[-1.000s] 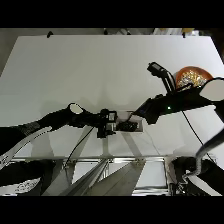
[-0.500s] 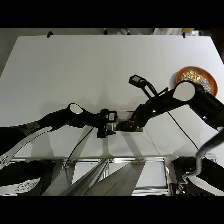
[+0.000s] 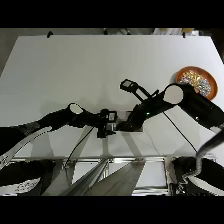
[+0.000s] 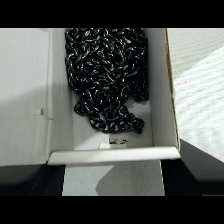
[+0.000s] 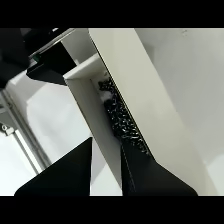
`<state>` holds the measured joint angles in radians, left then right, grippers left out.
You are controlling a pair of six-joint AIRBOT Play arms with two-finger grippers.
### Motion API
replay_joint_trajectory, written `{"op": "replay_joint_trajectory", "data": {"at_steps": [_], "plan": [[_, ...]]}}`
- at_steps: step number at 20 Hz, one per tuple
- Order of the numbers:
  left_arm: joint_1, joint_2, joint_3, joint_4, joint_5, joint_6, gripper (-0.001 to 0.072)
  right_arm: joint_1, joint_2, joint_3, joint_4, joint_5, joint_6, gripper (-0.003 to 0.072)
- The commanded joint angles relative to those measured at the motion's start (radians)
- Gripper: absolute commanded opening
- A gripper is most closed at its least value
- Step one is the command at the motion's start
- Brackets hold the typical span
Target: Fold the box and place the chain.
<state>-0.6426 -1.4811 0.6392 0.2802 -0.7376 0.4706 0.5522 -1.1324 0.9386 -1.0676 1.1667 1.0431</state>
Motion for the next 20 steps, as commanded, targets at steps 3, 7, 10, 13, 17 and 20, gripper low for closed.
{"op": "replay_joint_trajectory", "data": {"at_steps": [3, 7, 10, 13, 17, 20], "plan": [[0.000, 0.001, 0.000, 0.000, 0.000, 0.000, 0.0334, 0.005, -0.002, 0.123, -0.025, -0.088, -0.031, 0.0020], [0.000, 0.001, 0.000, 0.000, 0.000, 0.000, 0.0334, 0.005, -0.076, 0.123, -0.092, -0.162, -0.032, 0.0020], [0.000, 0.001, 0.000, 0.000, 0.000, 0.000, 0.0334, 0.005, -0.159, 0.120, -0.112, -0.127, -0.045, 0.0020], [0.000, 0.001, 0.000, 0.000, 0.000, 0.000, 0.0334, 0.006, -0.152, 0.081, -0.102, -0.105, -0.130, 0.0020], [0.000, 0.001, 0.000, 0.000, 0.000, 0.000, 0.0334, 0.008, -0.092, 0.012, -0.018, -0.064, -0.298, 0.0093], [0.000, 0.001, 0.000, 0.001, 0.000, 0.000, 0.0334, 0.040, -0.078, -0.022, 0.018, -0.060, -0.381, 0.0144]]}}
